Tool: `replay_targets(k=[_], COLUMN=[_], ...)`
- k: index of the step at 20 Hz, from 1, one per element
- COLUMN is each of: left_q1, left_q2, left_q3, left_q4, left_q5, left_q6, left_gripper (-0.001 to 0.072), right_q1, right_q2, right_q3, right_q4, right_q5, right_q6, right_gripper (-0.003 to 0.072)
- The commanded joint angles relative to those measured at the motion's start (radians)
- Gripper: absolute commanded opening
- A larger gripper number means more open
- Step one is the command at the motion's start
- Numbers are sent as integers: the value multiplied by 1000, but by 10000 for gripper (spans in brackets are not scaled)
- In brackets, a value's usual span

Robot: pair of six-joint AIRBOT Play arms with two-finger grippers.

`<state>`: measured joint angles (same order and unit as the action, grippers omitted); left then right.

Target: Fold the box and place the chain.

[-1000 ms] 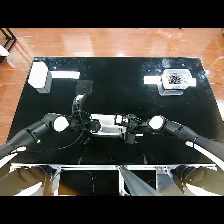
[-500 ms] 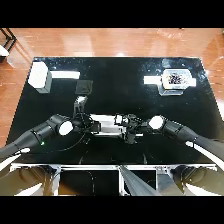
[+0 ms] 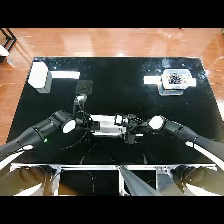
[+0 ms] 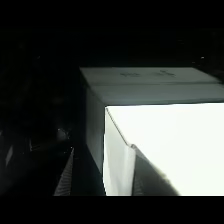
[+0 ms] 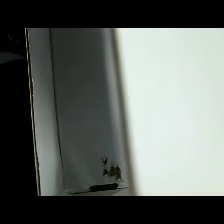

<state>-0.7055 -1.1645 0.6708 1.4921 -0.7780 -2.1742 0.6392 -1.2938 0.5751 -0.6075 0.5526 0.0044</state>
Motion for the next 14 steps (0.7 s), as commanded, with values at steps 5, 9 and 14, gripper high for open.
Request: replay_targets(k=[5, 9, 14], left_q1=[-60, -64, -64], left_q2=[-92, -150, -154], left_q3=[102, 156, 174], left_q4=[71, 93, 98], left_q5=[-104, -161, -135], left_q6=[-33, -32, -32], left_gripper=[437, 437, 352], right_q1=[1, 1, 1], right_q2=[0, 0, 0], right_q3=[0, 0, 0], right_q4=[0, 0, 0], right_q5=[0, 0, 0], right_q6=[0, 0, 0], right_gripper=[407, 407, 407])
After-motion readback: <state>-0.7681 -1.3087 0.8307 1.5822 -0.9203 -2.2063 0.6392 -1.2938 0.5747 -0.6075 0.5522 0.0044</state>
